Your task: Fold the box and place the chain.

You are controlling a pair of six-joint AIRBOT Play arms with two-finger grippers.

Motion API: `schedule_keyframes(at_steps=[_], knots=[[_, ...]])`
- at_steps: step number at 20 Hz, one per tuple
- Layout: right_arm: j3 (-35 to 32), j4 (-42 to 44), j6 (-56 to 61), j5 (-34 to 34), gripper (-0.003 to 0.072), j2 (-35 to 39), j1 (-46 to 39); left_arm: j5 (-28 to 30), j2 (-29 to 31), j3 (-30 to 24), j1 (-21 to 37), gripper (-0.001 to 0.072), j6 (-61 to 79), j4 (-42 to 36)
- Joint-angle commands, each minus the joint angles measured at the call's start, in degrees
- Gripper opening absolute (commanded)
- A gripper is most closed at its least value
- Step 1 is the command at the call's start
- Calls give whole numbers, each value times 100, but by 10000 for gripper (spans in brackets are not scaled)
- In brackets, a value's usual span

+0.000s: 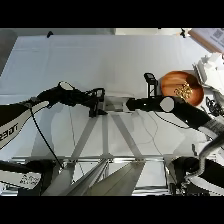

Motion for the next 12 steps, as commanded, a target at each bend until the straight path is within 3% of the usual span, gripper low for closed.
schedule_keyframes(at_steps=[1,6,12], knots=[[144,-1696,1257,579,554,-2,177,0,4,2,2,387,2,0],[219,-1862,1816,691,555,-186,321,2,4,0,2,387,2,0],[837,-1862,1873,1032,556,-555,531,-2,4,0,2,387,2,0]])
